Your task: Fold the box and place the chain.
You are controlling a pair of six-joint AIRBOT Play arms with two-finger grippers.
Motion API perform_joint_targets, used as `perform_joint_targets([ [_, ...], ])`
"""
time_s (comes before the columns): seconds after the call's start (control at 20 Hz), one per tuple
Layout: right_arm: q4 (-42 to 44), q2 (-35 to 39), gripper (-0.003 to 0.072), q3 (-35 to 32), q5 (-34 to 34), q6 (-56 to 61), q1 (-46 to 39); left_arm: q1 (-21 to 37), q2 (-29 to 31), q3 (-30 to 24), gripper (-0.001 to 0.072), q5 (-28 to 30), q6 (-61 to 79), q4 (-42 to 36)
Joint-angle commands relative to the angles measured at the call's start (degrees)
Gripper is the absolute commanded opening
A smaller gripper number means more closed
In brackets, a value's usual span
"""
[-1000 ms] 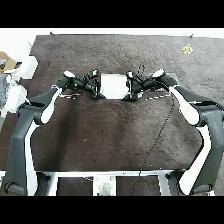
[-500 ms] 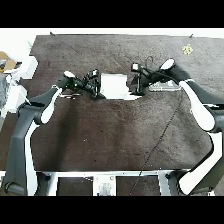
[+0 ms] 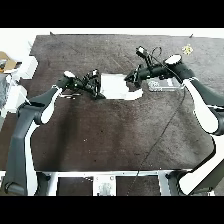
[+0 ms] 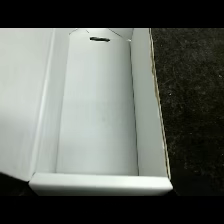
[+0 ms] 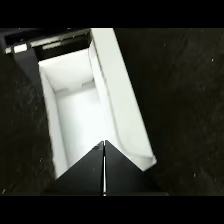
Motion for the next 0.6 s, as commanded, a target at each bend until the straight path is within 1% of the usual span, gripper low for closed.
perform_joint_targets([
  [0.0,5.5,-3.1,0.0004,0.0,-8.5,-2.7,0.8,0.0,0.0,0.0,0.0404,0.0,0.0,0.0],
  [0.1,5.4,-4.7,0.0004,0.0,-12.7,-2.7,0.5,0.0,0.0,0.0,0.0404,0.0,0.0,0.0],
  [0.15,5.4,-5.5,0.0004,0.0,-13.3,-2.7,0.4,0.0,0.0,0.0,0.0404,0.0,0.0,0.0],
  [0.3,4.9,-7.6,0.0004,0.0,-13.0,-2.7,0.4,0.0,0.0,0.0,0.0404,0.0,0.0,0.0],
  [0.45,4.7,-9.4,0.0003,0.0,-9.5,-2.7,0.5,0.0,0.0,0.0,0.0404,0.0,0.0,0.0],
  [0.55,3.7,-10.5,0.0004,0.0,-9.0,-2.7,0.5,0.0,0.0,0.0,0.0404,0.0,0.0,0.0],
])
